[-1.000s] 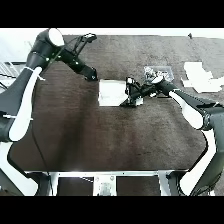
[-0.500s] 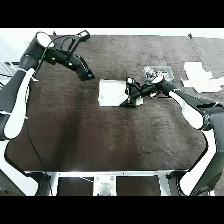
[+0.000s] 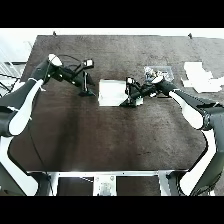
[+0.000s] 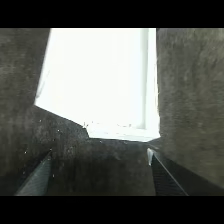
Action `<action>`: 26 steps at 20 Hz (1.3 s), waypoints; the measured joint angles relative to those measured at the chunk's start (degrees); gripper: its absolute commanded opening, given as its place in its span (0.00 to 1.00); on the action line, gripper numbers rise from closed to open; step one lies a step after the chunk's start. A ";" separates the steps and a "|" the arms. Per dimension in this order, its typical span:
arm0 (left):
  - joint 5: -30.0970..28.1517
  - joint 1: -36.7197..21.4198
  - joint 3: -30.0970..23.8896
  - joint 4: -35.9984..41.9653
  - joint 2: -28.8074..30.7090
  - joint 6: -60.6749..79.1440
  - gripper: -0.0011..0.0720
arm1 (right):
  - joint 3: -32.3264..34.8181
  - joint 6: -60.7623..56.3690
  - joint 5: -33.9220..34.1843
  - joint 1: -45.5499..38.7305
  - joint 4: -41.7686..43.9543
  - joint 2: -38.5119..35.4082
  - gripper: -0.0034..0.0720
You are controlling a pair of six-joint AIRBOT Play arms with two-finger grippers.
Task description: Fold the box and place the chain.
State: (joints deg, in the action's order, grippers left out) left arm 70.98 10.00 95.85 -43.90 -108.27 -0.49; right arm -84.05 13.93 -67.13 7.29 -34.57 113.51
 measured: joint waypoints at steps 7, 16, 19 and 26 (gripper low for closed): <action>-2.40 -0.02 -1.66 3.93 -3.91 6.91 1.00 | 0.00 0.00 0.00 0.00 0.00 0.00 0.67; -0.44 -0.11 -1.81 8.59 -6.23 14.21 1.00 | 0.00 0.00 0.00 -0.07 0.00 0.00 0.67; 0.04 -0.09 -1.81 9.79 -6.80 15.56 1.00 | 0.00 0.04 0.00 -0.07 -0.07 0.00 0.67; 1.05 -0.02 -1.88 10.54 -8.00 16.72 1.00 | 0.00 -0.07 0.00 -0.07 -0.02 0.00 0.67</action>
State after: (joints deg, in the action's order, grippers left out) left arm 72.03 9.98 93.97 -33.36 -116.27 16.23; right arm -84.05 13.87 -67.13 7.22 -34.59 113.51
